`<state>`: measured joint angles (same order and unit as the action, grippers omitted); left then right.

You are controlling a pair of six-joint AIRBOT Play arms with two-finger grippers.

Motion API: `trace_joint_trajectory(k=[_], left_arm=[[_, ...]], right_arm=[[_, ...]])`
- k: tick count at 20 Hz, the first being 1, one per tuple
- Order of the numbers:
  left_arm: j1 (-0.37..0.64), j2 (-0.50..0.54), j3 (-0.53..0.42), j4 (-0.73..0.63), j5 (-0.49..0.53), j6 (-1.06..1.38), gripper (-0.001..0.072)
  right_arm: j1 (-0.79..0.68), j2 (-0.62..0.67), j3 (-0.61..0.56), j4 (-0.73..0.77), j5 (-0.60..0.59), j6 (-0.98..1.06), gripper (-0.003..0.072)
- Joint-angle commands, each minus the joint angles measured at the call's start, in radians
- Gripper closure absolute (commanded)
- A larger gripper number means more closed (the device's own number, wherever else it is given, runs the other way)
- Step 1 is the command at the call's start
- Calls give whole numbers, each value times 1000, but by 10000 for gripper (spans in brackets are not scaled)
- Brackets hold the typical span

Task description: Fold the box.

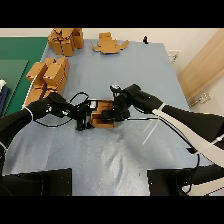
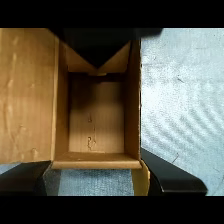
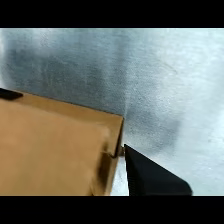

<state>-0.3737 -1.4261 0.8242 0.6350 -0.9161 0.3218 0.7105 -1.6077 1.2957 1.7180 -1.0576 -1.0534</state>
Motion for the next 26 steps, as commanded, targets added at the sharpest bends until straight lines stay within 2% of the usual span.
trace_joint_trajectory(k=[1,2,4,12,14,15,16,17,22,25,26], left_arm=[[0,0,0,0,1,0,415],[0,0,0,0,0,0,415],[0,0,0,0,0,0,415],[0,0,0,0,0,0,415],[0,0,0,0,0,0,415],[0,0,0,0,0,0,415],[0,0,0,0,0,0,415],[0,0,0,0,0,0,415],[0,0,0,0,0,0,415],[0,0,0,0,0,0,415],[0,0,0,0,0,0,415]], right_arm=[[33,-76,79,-67,-50,77,271],[40,-96,106,-100,-103,105,317],[61,-117,148,-169,-184,141,682],[81,-117,185,-196,-207,182,672],[81,-117,185,-184,-208,182,321],[81,-117,185,-185,-208,182,324],[81,-118,184,-185,-208,182,538],[81,-118,184,-189,-204,187,682],[81,-122,184,-246,-247,236,683],[81,-128,184,-225,-231,227,680],[81,-127,184,-199,-213,196,614]])
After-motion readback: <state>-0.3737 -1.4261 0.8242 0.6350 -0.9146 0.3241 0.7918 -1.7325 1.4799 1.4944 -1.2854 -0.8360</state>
